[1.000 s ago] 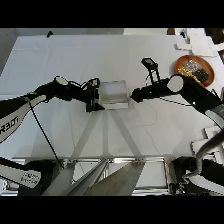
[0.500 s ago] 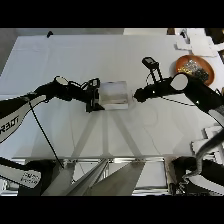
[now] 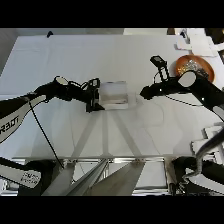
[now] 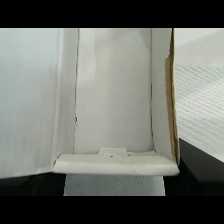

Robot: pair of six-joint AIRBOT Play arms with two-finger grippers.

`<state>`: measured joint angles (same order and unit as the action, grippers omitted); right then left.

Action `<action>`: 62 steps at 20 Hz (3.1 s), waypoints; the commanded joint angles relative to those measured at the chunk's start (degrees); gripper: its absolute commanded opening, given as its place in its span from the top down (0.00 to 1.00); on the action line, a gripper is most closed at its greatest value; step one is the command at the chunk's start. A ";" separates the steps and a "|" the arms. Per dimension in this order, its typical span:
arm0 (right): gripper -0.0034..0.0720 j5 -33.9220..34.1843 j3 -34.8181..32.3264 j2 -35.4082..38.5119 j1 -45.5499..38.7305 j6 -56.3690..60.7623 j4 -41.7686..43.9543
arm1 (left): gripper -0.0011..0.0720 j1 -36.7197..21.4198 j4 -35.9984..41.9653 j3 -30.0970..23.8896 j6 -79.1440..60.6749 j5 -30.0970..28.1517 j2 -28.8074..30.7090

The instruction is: Fold the box and place the chain.

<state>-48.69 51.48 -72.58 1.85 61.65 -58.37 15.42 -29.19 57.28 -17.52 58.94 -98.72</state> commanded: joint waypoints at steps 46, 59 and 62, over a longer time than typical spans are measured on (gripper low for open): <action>0.43 3.80 -1.55 -11.47 4.76 -9.09 24.50 | 0.70 -0.07 -0.02 0.00 0.00 0.00 0.04; 0.48 10.60 -1.55 -11.45 8.59 7.54 11.69 | 0.70 -0.07 -0.02 0.00 0.00 0.00 0.04; 0.48 10.12 -1.03 -11.41 9.05 8.57 10.69 | 0.70 -0.07 0.00 0.00 0.00 0.02 0.04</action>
<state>-38.59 50.11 -84.03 10.26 68.42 -46.46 15.42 -29.17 57.28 -17.52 58.92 -98.72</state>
